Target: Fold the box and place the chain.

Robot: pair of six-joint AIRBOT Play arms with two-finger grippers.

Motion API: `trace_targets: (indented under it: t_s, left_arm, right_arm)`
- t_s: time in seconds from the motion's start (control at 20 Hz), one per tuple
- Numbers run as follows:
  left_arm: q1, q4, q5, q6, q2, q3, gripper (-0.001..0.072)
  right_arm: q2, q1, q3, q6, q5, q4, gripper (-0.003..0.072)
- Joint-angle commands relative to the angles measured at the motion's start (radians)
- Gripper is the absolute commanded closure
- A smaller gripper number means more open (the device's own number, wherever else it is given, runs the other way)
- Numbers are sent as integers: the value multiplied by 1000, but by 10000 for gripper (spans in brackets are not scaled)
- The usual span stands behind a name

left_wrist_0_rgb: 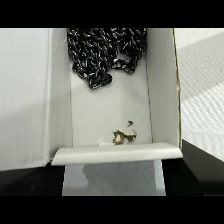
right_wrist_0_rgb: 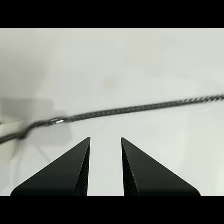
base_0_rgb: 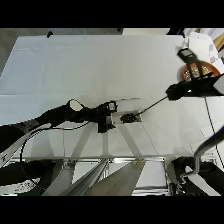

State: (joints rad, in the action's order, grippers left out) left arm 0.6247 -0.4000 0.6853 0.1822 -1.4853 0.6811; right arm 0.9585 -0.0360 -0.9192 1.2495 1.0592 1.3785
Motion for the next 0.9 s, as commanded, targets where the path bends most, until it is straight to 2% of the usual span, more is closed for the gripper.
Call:
trace_targets:
  t_s: [0.0, 0.05, 0.1, 0.25, 0.5, 0.7, 0.85]
  left_arm:
    - [0, 0, 0, 0, 1, 0, 459]
    - [0, 0, 0, 0, 1, 0, 459]
    - [0, 0, 0, 0, 1, 0, 459]
    - [0, 0, 0, 0, 1, 0, 459]
    - [0, 0, 0, 0, 1, 0, 459]
    - [0, 0, 0, 0, 1, 0, 459]
    - [0, 0, 0, 0, 1, 0, 459]
  right_arm:
    - [75, 126, -18, 53, -47, 53, 384]
    - [113, 124, -18, 56, -66, 54, 235]
    - [149, 117, -18, 56, -83, 57, 206]
    - [268, 79, -18, 56, -119, 66, 213]
    - [447, -7, -18, 107, -156, 68, 282]
    - [525, -45, -18, 182, -150, 112, 282]
    - [532, -52, -18, 195, -143, 129, 282]
